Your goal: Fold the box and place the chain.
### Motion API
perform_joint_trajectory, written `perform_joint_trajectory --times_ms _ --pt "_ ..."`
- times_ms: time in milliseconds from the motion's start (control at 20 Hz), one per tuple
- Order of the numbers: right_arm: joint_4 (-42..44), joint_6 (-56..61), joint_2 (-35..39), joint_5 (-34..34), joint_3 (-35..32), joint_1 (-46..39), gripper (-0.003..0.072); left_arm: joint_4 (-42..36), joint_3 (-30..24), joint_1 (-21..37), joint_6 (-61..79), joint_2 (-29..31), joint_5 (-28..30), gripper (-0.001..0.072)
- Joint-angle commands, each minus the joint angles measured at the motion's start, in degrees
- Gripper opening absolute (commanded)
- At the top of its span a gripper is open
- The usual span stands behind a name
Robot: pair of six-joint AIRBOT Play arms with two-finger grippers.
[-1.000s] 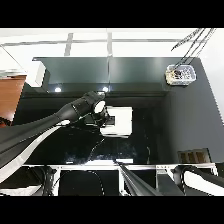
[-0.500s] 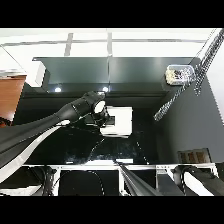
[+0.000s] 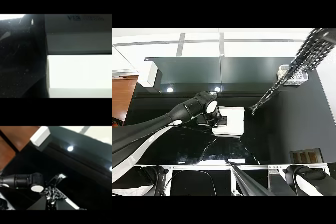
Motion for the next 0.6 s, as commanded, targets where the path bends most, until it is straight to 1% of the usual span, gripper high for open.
perform_joint_trajectory --times_ms 0,150,300,350,550 --pt "1.1 0.1 0.0 -5.6 -4.3 2.7 0.0010 0.0 0.1 0.0 0.0 0.0 0.0 0.0026" --pt "2.4 0.4 -0.3 -8.8 -7.8 5.5 0.0010 0.0 0.1 0.0 0.0 0.0 0.0 0.0026" --pt "2.3 1.4 -0.3 -15.6 -10.0 8.8 0.0010 0.0 0.1 0.0 0.0 0.0 0.0 0.0026" --pt "2.3 1.4 -0.3 -16.9 -10.4 9.6 0.0010 0.0 0.1 0.0 0.0 0.0 0.0 0.0026" --pt "2.3 1.7 -0.4 -17.4 -11.1 10.7 0.0010 0.0 0.1 0.0 0.0 0.0 0.0 0.0026"
